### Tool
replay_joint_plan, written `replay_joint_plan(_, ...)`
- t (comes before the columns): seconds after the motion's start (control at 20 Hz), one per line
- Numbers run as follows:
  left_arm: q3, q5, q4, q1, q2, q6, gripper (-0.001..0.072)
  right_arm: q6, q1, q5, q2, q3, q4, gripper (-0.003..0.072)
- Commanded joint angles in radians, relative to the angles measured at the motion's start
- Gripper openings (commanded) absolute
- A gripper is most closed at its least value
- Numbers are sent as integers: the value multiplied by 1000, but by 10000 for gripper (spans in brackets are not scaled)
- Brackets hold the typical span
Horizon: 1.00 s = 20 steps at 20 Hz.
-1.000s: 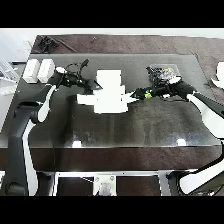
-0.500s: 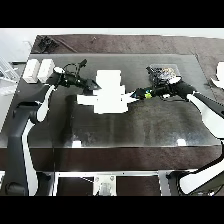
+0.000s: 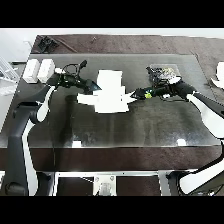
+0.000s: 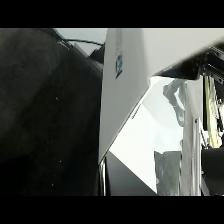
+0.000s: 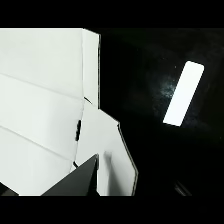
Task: Fold the box and place the chain.
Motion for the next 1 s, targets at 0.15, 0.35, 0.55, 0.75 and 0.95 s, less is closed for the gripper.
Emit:
replay_joint_plan(0.15, 0, -77, -19, 3, 0, 186, 19, -29, -97, 3, 32, 2, 45, 232)
replay_joint_plan(0.35, 0, -112, -87, 3, 2, 389, 15, -29, -228, 9, 92, 2, 86, 236)
replay_joint_plan(0.55, 0, -85, -161, 3, 4, 584, 13, -74, -259, 65, 102, 0, 114, 235)
replay_joint_plan(0.75, -27, -94, -154, 3, 24, 747, 14, -81, -246, 66, 101, -1, 116, 235)
replay_joint_plan(0.95, -149, -32, -138, 2, 89, 909, 13, -80, -219, 51, 101, -3, 116, 236)
